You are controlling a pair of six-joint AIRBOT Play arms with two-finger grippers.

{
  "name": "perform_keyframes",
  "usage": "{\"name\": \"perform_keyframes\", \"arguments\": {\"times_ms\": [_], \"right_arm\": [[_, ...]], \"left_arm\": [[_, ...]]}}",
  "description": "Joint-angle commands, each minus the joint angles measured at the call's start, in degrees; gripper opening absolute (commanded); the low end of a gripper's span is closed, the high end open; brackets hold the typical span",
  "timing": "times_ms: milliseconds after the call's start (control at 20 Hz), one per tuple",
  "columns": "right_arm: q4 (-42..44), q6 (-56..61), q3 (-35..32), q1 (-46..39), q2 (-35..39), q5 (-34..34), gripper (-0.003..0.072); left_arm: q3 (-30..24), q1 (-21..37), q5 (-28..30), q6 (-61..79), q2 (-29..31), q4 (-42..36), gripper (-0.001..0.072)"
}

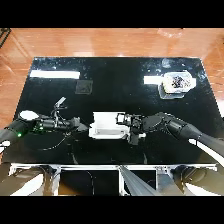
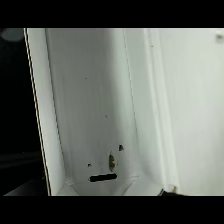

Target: Fold the box and place the chain.

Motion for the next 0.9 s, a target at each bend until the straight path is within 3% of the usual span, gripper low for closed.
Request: {"name": "perform_keyframes", "arguments": {"times_ms": [0, 250, 600, 850], "right_arm": [[0.0, 0.2, 0.0, 0.0, 0.0, 0.3, 0.03], [0.0, 0.5, 0.0, 0.0, 0.0, 0.3, 0.03], [-0.3, 0.4, 0.0, 0.1, 0.0, 0.3, 0.03], [-4.8, 0.4, 0.0, 1.9, 0.0, 1.2, 0.03]], "left_arm": [[0.7, -2.4, -1.2, 1.4, 0.0, -2.0, 0.0577], [0.7, -5.9, -1.0, 1.0, 0.0, -2.7, 0.0577], [0.8, -9.4, 4.9, -3.9, 0.0, -0.9, 0.057], [0.9, -11.8, 6.4, -5.5, 0.0, 0.0, 0.0569]]}}
